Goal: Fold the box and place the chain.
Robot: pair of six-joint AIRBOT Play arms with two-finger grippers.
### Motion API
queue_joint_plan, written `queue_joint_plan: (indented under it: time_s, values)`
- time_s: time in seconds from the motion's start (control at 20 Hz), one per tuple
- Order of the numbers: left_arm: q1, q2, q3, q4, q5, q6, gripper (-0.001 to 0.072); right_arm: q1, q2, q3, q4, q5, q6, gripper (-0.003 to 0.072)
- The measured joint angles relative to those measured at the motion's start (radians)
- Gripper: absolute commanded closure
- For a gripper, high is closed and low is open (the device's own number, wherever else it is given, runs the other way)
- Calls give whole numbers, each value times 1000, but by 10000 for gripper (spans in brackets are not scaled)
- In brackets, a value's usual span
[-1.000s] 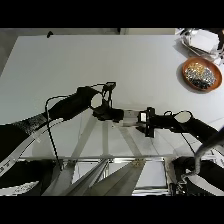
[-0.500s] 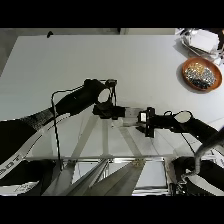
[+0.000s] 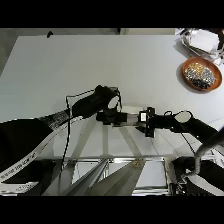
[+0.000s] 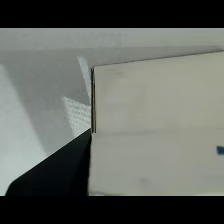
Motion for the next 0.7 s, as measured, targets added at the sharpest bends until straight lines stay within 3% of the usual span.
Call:
queue_joint_plan:
  time_s: [0.15, 0.2, 0.35, 0.55, 0.6, 0.7]
  values:
    - [-5, -6, 0, 3, 18, -37, 477, 0, 0, 0, -2, 0, -2, 289]
    - [-6, -7, 0, 8, 17, -49, 587, 0, 0, 0, -2, 0, -2, 289]
    - [-6, -9, 0, 18, 7, -71, 705, 0, 0, 0, -2, 0, -2, 289]
    - [-7, -9, 0, 15, 11, -79, 678, 0, 0, 0, -2, 0, -2, 289]
    - [-7, -9, 0, 14, 11, -79, 646, 0, 0, 0, -3, 0, -2, 289]
    - [-8, -10, 0, 10, 19, -79, 508, 0, 0, 0, -3, 0, -2, 289]
